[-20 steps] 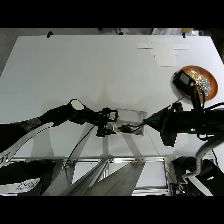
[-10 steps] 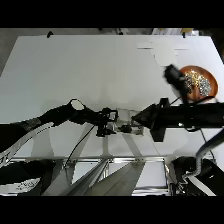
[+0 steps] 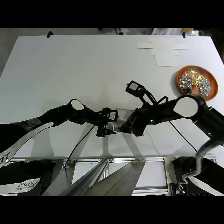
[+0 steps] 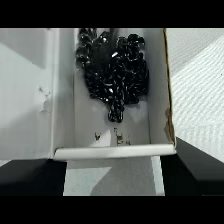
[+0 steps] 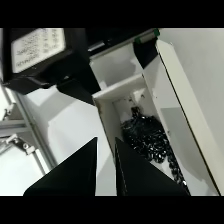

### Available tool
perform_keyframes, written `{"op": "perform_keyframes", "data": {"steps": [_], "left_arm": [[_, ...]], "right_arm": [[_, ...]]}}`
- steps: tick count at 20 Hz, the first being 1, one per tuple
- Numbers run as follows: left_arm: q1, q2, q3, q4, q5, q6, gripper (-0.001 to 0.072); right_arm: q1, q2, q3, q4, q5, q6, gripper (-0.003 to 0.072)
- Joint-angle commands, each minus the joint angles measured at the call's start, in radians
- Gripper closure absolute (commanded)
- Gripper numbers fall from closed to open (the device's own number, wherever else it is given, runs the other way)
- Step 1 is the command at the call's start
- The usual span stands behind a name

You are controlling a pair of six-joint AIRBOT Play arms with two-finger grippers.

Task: Fold the box and place the chain.

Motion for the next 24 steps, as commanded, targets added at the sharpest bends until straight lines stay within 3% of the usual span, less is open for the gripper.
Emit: {"op": "perform_keyframes", "data": {"steps": [1, 6, 8, 11, 16, 17, 18, 19, 22, 24], "left_arm": [[0.001, 0.000, 0.000, 0.000, 0.001, 0.000, 0.0487], [0.001, 0.000, 0.000, 0.000, 0.000, 0.000, 0.0487], [0.001, 0.000, 0.000, 0.000, 0.001, 0.000, 0.0487], [0.001, 0.000, 0.000, 0.000, 0.000, 0.000, 0.0487], [0.001, 0.000, 0.000, 0.000, 0.000, 0.000, 0.0487], [0.001, 0.000, 0.000, 0.000, 0.000, 0.000, 0.0487], [0.001, 0.000, 0.000, 0.000, 0.000, 0.000, 0.0487], [0.001, 0.000, 0.000, 0.000, 0.000, 0.000, 0.0487], [0.001, 0.000, 0.000, 0.000, 0.000, 0.000, 0.0487], [0.001, 0.000, 0.000, 0.000, 0.000, 0.000, 0.0487]], "right_arm": [[0.005, -0.017, -0.012, 0.003, -0.029, 0.000, 0.0546], [-0.109, 0.134, 0.008, -0.031, -0.026, -0.061, 0.0560], [-0.200, 0.193, 0.006, -0.133, 0.087, -0.156, 0.0636], [-0.312, 0.216, -0.072, -0.224, 0.169, -0.335, 0.0636], [-0.356, 0.214, -0.356, -0.064, -0.040, -0.754, 0.0617], [-0.356, 0.214, -0.399, -0.030, -0.082, -0.821, 0.0519], [-0.356, 0.214, -0.431, 0.000, -0.117, -0.877, 0.0342], [-0.356, 0.214, -0.457, 0.029, -0.145, -0.929, 0.0333], [-0.356, 0.214, -0.483, 0.061, -0.196, -0.995, 0.0439], [-0.356, 0.209, -0.483, 0.077, -0.232, -0.995, 0.0466]]}}
